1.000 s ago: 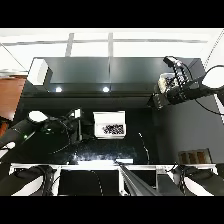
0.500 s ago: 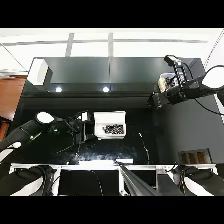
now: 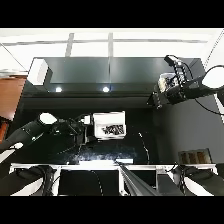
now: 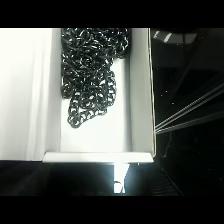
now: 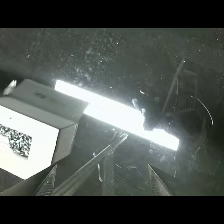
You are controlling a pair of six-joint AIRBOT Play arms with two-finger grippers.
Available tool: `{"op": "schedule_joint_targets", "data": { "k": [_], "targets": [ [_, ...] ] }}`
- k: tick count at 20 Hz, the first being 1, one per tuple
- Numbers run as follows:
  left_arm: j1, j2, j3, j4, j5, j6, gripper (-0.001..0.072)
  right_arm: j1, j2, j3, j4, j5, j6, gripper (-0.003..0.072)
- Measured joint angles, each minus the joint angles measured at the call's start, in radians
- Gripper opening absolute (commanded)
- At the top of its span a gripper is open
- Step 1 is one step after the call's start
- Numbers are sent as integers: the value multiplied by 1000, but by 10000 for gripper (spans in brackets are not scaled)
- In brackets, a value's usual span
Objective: Fold the box and place the chain.
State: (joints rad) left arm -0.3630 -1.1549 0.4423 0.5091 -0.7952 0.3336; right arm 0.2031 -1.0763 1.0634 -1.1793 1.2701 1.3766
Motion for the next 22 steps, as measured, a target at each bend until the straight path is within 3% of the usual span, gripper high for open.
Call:
{"op": "schedule_joint_targets", "data": {
  "k": [5,6,7,12,16,19,22],
  "targets": [
    [-18,-1,1,10,27,-19,669,0,0,-27,0,0,0,709],
    [-19,-1,1,11,29,-19,550,1,0,-36,0,-3,0,709],
    [-21,-1,1,11,31,-23,533,5,0,-45,0,-7,0,709],
    [-22,-1,1,12,35,-23,533,87,-23,-59,0,-119,46,710],
    [-23,-1,1,13,37,-24,533,189,-136,40,1,-225,53,710],
    [-23,-1,1,13,40,-26,533,238,-246,126,3,-255,-42,708],
    [-23,-1,1,13,40,-25,533,266,-313,161,48,-196,-226,708]
  ]
}}
